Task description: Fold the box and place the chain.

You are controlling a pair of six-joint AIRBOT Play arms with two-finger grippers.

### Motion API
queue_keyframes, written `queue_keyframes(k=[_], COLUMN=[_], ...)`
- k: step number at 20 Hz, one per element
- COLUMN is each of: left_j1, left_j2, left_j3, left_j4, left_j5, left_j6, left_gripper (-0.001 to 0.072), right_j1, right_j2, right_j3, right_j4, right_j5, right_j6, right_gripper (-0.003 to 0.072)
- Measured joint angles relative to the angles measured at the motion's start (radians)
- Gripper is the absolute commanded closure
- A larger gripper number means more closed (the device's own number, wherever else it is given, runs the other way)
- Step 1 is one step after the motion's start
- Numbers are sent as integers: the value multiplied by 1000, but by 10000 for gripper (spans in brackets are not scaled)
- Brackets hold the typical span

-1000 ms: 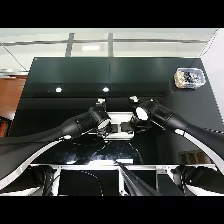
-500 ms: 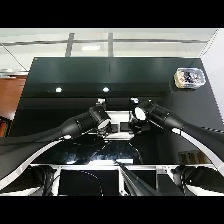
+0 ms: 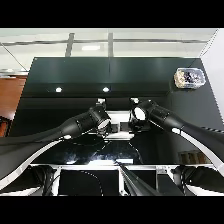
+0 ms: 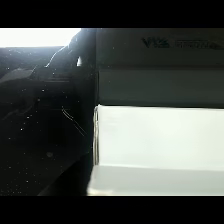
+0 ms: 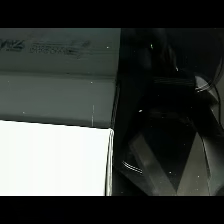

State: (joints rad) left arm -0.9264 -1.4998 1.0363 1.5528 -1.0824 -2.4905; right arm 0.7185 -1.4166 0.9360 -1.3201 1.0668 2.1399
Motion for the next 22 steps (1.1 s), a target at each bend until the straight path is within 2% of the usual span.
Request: queue_keyframes(k=[3, 4, 5, 6, 7, 13, 18, 20, 22], left_j1=[0, 0, 0, 0, 0, 0, 0, 0, 0], left_j2=[0, 0, 0, 0, 0, 0, 0, 0, 0], left_j3=[0, 0, 0, 0, 0, 0, 0, 0, 0], left_j4=[0, -1, -2, -2, -2, -2, -2, -2, -6], left_j5=[-1, -1, -1, -1, -1, -2, -3, -4, -5], left_j6=[0, -1, 0, 0, 0, 0, 0, 0, 0], left_gripper=[681, 681, 681, 681, 681, 681, 681, 681, 681], right_j1=[0, 0, 0, 0, 0, 0, 0, -1, -17], right_j2=[0, 1, 5, 7, 10, 43, 216, 311, 376], right_j3=[2, 4, 9, 13, 20, 51, 57, 58, 58], right_j4=[0, -1, 4, 5, 5, -19, -105, -203, -394], right_j5=[2, 3, 4, 2, 2, 82, 173, 195, 217], right_j6=[-2, -4, -8, -12, -21, -127, -220, -233, -225], right_gripper=[651, 511, 474, 356, 306, 307, 308, 307, 308])
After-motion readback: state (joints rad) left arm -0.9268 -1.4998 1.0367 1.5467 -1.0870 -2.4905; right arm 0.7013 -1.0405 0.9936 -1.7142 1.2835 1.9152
